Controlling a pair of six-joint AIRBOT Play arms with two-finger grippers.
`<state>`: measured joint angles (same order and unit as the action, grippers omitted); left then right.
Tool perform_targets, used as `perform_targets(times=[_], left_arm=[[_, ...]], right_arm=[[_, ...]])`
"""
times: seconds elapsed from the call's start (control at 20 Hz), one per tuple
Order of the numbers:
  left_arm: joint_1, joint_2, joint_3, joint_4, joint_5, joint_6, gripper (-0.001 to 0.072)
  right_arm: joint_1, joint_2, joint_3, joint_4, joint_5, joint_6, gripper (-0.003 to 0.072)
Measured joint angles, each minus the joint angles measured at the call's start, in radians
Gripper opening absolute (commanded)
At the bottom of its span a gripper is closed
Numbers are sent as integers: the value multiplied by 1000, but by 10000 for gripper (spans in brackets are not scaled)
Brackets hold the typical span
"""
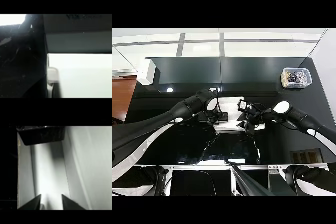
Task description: Fold the box and place the chain.
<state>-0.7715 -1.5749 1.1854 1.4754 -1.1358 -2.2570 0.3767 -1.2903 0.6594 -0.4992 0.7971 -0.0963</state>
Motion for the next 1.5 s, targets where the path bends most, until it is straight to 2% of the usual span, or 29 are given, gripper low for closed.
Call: perform_targets(times=[0.05, 0.1, 0.15, 0.2, 0.25, 0.3, 0.4, 0.5, 0.65, 0.8, 0.95, 1.1, 1.25, 1.5], left_arm=[[0, 0, 0, 0, 0, 2, 28], [0, 0, 0, 0, 0, 1, 28], [0, 0, 0, 0, 0, -1, 28], [0, 0, 0, 0, 1, -1, 28], [0, 0, 0, 0, 1, -1, 28], [0, 0, 0, 0, 1, 0, 28], [0, 0, 0, 0, 2, -1, 28], [0, 0, 0, 0, 2, 0, 28], [0, 0, 0, 1, 2, 2, 28], [0, 0, 0, 2, 2, 2, 28], [0, 0, 0, 2, 4, 2, 28], [0, 0, 0, 3, 6, 2, 28], [0, 0, 0, 4, 8, 1, 28], [0, 0, 0, 4, 11, 1, 28]], right_arm=[[0, -1, 0, 0, -2, 9, 237], [-1, -2, 0, 2, -6, 18, 18], [-1, -3, 0, 1, -13, 25, 287], [-1, -3, 0, 2, -13, 31, 443], [-1, -4, 0, 4, -14, 34, 197], [-2, -4, 0, 3, -13, 39, 21], [-15, 2, 0, 1, -11, 82, 17], [-48, 27, 8, -14, 27, 231, 17], [-164, 97, 60, -151, 193, 589, 17], [-360, 175, 96, -308, 346, 895, 17], [-583, 199, 53, -353, 342, 1111, 17], [-695, 150, -41, -261, 327, 1185, 17], [-669, 63, -102, -155, 323, 1176, 17], [-484, -24, -121, -41, 281, 1151, 17]])
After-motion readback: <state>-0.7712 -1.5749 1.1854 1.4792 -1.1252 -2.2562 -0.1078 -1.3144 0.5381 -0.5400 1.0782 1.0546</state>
